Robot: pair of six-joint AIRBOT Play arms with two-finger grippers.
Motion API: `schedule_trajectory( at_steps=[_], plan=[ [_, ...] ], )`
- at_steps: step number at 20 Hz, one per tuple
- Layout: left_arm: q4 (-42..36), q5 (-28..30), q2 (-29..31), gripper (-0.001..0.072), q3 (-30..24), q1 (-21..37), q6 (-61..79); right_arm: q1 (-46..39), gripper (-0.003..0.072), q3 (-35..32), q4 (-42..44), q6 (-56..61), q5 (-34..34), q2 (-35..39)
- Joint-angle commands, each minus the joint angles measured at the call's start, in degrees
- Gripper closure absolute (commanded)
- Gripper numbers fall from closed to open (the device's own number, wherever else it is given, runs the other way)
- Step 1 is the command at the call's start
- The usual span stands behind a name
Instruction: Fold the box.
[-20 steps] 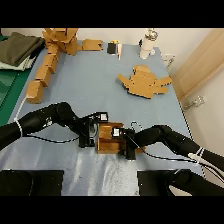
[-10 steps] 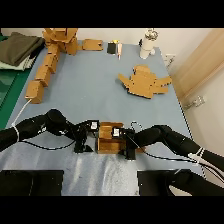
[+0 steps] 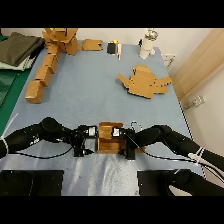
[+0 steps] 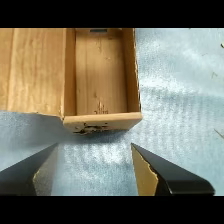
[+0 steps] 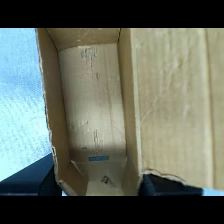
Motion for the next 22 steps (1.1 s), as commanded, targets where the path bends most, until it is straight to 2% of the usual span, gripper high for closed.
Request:
schedule_trajectory(
  at_steps=[1, 4, 6, 22],
  plan=[
    [-3.3, 3.82, 1.31, 0.0015, -1.11, -4.09, 0.17, 0.02, 0.0186, 0.04, 0.02, 0.0, 0.02, -0.02],
    [-6.27, 9.16, 1.07, 0.0015, -1.11, -6.58, -0.39, 0.02, 0.0186, 0.04, 0.02, 0.0, 0.0, -0.02],
    [-6.19, 10.47, 0.63, 0.0015, -1.11, -6.56, -1.95, 0.02, 0.0185, 0.04, 0.02, 0.0, 0.02, -0.02],
    [-7.28, 6.67, -2.69, 0.0016, 0.13, -9.42, -0.9, 0.02, 0.0185, 0.04, 0.02, 0.0, 0.02, -0.02]
  ],
)
